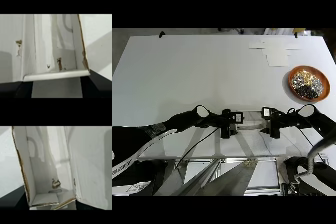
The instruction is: Fold the box and place the chain.
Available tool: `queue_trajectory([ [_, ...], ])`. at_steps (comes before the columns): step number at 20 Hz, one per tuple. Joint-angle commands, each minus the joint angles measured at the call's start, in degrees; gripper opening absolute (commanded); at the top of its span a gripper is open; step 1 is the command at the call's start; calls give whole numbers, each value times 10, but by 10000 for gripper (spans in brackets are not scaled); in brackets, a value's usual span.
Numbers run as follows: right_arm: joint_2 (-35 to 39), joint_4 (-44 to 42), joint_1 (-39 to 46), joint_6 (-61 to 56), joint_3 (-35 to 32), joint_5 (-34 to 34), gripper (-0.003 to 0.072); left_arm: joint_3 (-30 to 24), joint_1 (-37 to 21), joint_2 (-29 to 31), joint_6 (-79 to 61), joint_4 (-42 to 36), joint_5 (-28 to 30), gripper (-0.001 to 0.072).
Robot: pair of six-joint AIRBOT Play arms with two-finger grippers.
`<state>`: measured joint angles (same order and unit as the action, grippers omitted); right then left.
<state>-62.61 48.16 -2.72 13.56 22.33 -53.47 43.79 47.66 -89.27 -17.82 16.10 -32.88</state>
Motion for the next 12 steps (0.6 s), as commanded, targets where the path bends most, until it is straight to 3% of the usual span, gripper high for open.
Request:
queue_trajectory([
  [1,0,-2,-1,0,0,-1,340,0,20,-3,3,-10,26,225],
  [12,0,-2,-1,0,0,-1,340,0,21,-3,2,-7,23,209],
])
